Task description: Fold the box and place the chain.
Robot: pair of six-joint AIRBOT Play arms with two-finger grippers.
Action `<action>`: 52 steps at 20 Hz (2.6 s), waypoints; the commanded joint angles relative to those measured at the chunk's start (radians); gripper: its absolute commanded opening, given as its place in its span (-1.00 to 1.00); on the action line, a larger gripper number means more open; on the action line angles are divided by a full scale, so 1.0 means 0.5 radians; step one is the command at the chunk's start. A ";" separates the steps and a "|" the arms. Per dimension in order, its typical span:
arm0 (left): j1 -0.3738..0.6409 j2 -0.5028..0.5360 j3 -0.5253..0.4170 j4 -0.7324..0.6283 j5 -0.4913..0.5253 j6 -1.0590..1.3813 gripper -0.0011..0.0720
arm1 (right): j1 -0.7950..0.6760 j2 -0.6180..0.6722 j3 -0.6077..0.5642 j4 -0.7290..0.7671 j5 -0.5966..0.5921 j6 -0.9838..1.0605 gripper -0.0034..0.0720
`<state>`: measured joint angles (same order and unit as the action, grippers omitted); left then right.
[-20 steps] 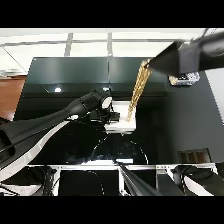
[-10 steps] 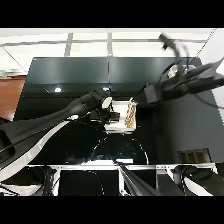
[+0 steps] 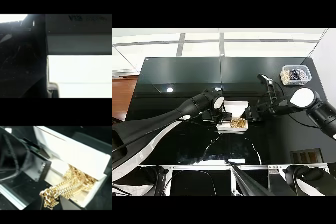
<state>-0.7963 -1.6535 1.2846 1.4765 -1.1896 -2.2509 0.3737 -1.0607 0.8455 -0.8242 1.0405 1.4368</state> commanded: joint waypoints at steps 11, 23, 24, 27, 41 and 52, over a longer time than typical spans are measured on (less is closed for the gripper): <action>0.001 -0.001 0.000 0.001 0.008 0.000 -0.90 | -0.189 0.023 -0.042 -0.186 0.012 0.027 0.08; -0.002 0.217 0.172 0.048 -0.095 0.261 0.27 | -0.370 0.072 -0.043 -0.240 0.268 -0.011 0.08; -0.002 0.283 0.171 0.089 -0.145 0.370 0.27 | -0.370 0.072 -0.043 -0.246 0.269 -0.010 0.08; 0.039 0.531 0.033 0.284 -0.227 0.661 0.27 | -0.370 0.072 -0.043 -0.291 0.269 -0.009 0.08; 1.059 1.038 -1.350 -1.458 0.158 3.779 0.93 | -0.370 0.072 -0.053 -0.358 0.229 -0.008 0.08; 0.894 0.800 -1.255 -1.665 0.632 4.893 0.96 | -0.369 0.072 -0.053 -0.350 0.150 0.105 0.08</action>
<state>-0.3473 -1.1950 0.6380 0.7101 -0.8986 0.0521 0.1886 -1.0256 0.8200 -1.0008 1.1297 1.4715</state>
